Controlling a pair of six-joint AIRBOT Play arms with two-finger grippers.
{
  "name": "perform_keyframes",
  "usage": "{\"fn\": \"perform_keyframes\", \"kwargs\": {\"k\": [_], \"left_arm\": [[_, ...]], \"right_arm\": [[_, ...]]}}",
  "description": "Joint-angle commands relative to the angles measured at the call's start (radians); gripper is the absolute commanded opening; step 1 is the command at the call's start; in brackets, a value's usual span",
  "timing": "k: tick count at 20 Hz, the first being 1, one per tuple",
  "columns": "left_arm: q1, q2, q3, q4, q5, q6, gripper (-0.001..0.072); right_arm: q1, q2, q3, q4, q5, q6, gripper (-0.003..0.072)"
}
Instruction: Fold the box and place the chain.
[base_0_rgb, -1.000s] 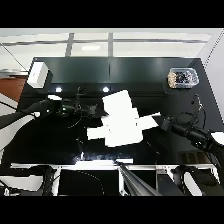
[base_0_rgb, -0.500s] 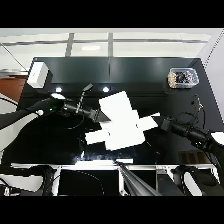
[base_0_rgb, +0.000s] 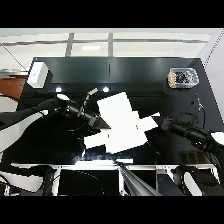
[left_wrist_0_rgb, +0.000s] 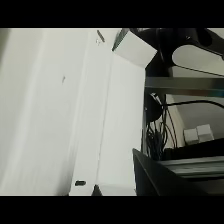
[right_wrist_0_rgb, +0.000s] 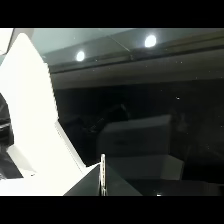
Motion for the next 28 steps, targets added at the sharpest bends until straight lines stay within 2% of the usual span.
{"fn": "perform_keyframes", "kwargs": {"k": [1,3,5,8,9,10,11,13,15,18,19,21,22,23,24,25,27,28], "left_arm": [[-0.007,-0.002,0.007,0.046,0.061,0.001,0.0437],[-0.007,-0.002,0.007,0.034,0.072,0.003,0.0272],[-0.007,-0.002,0.007,0.034,0.069,0.003,0.0247],[-0.007,-0.002,0.007,0.032,0.058,0.005,0.0065],[-0.006,-0.002,0.007,0.035,0.048,0.008,0.0025],[-0.003,-0.002,0.007,0.039,0.031,0.008,0.0025],[0.002,-0.001,0.007,0.039,0.011,0.007,0.0024],[0.013,0.015,0.007,0.043,-0.012,0.007,0.0021],[0.013,0.068,0.007,0.071,0.018,0.007,0.0020],[-0.045,0.230,0.005,0.174,0.101,-0.016,0.0018],[-0.095,0.311,-0.007,0.242,0.190,-0.007,0.0019],[-0.196,0.448,-0.060,0.377,0.487,0.073,0.0023],[-0.229,0.486,-0.086,0.402,0.622,0.106,0.0025],[-0.248,0.497,-0.105,0.429,0.717,0.155,0.0026],[-0.255,0.491,-0.113,0.466,0.753,0.180,0.0026],[-0.254,0.481,-0.114,0.477,0.748,0.177,0.0026],[-0.254,0.446,-0.114,0.452,0.714,0.183,0.0026],[-0.254,0.423,-0.114,0.420,0.694,0.275,0.0026]], "right_arm": [[0.001,0.000,0.000,-0.003,0.000,0.000,0.0030],[0.001,0.000,0.000,-0.010,0.001,0.002,0.0030],[0.001,0.000,0.000,-0.024,0.010,0.003,0.0030],[0.001,0.000,0.000,-0.088,0.033,0.005,0.0031],[0.001,0.000,0.000,-0.093,0.032,0.005,0.0206],[0.001,0.000,0.000,-0.098,0.018,0.014,0.0627],[-0.002,0.000,0.008,-0.126,0.004,0.030,0.0715],[-0.041,0.000,0.076,-0.272,0.019,0.034,0.0714],[-0.113,0.000,0.185,-0.447,0.051,0.049,0.0713],[-0.203,0.000,0.320,-0.603,0.039,0.048,0.0713],[-0.210,0.000,0.336,-0.630,0.008,0.048,0.0712],[-0.209,0.000,0.338,-0.653,-0.098,0.048,0.0713],[-0.209,0.000,0.338,-0.653,-0.138,0.048,0.0713],[-0.209,0.000,0.338,-0.650,-0.171,0.049,0.0712],[-0.209,-0.001,0.338,-0.650,-0.194,0.048,0.0713],[-0.209,-0.003,0.338,-0.650,-0.196,0.010,0.0713],[-0.200,-0.024,0.336,-0.649,-0.161,-0.176,0.0713],[-0.175,-0.047,0.335,-0.645,-0.133,-0.295,0.0713]]}}
